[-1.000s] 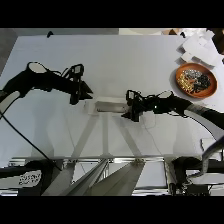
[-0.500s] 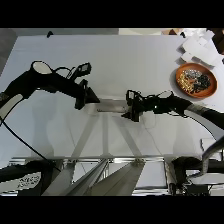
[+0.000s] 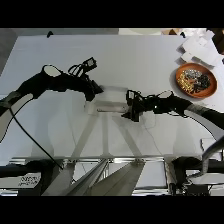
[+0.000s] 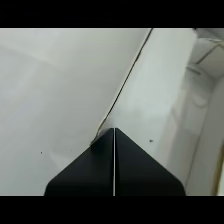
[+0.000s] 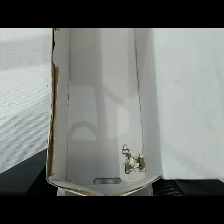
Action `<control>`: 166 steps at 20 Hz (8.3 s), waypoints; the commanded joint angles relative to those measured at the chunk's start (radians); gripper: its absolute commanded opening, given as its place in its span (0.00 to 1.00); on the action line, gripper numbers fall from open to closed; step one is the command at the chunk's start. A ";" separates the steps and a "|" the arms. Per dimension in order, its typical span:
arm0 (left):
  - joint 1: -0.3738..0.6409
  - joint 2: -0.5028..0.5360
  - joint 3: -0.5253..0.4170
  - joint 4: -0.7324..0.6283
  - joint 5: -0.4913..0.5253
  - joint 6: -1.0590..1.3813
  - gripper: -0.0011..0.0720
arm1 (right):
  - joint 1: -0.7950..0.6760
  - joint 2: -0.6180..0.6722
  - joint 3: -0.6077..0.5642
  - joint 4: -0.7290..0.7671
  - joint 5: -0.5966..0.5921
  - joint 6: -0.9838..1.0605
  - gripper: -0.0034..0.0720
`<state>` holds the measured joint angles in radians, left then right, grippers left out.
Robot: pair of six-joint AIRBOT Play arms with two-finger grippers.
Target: Fold the box and place the chain.
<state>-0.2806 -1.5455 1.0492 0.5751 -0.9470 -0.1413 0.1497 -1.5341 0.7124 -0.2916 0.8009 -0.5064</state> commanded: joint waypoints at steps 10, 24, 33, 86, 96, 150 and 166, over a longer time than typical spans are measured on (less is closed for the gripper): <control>0.075 0.000 0.000 0.023 -0.229 -0.023 0.02 | 0.000 0.000 0.000 0.000 0.000 0.000 0.73; 0.063 0.075 -0.001 0.514 -0.223 -0.295 0.03 | 0.000 0.000 0.000 0.000 0.000 0.000 0.73; 0.016 0.008 -0.002 0.724 -0.188 -0.441 0.03 | 0.000 0.000 0.000 0.000 0.000 0.000 0.73; 0.053 -0.035 -0.162 -0.019 -0.133 0.755 0.03 | 0.000 0.000 0.000 0.000 0.000 0.000 0.73; 0.052 -0.041 -0.162 -0.108 -0.100 0.744 0.46 | 0.000 0.000 0.000 0.000 0.000 0.000 0.73; 0.237 0.070 -0.163 0.275 -0.137 -0.858 0.03 | 0.000 0.000 0.000 0.000 0.000 0.000 0.73; 0.128 0.003 -0.163 0.169 -0.158 -0.907 0.03 | 0.000 0.000 0.000 0.000 0.000 0.000 0.73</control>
<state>-0.1493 -1.5406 0.8871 0.7673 -1.0958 -1.0470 0.1497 -1.5341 0.7124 -0.2916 0.8005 -0.5064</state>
